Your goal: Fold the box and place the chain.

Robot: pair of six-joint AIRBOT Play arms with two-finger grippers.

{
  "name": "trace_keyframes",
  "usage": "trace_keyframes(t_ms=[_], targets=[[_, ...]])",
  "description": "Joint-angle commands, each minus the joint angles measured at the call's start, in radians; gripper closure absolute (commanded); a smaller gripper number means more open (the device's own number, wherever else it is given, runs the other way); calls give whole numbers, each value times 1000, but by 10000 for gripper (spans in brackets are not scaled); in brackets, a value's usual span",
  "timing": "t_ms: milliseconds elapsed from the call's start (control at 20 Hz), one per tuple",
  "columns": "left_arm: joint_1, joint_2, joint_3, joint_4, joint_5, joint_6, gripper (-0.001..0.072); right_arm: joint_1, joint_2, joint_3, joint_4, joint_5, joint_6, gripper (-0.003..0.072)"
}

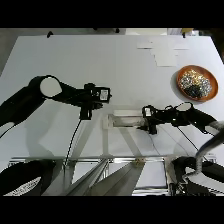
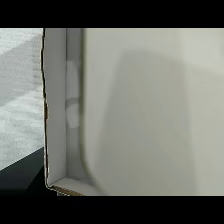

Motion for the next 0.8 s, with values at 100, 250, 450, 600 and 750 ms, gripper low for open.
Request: trace_keyframes(t_ms=[100, 250, 450, 600, 750], targets=[[-110, 74, 0, 1, -38, -128, 708, 0, 0, 0, -2, 3, -2, 227], [-230, 24, 0, 0, -31, -159, 709, 0, 0, 0, -2, 3, -3, 227], [-363, -88, 0, 2, 98, -195, 709, 0, 0, 0, -2, 3, -3, 227], [-359, -153, 0, 1, 379, -321, 709, 0, 0, 0, -2, 3, -2, 227], [-339, -175, 0, 0, 645, -443, 709, 0, 0, 0, -2, 3, -3, 227]])
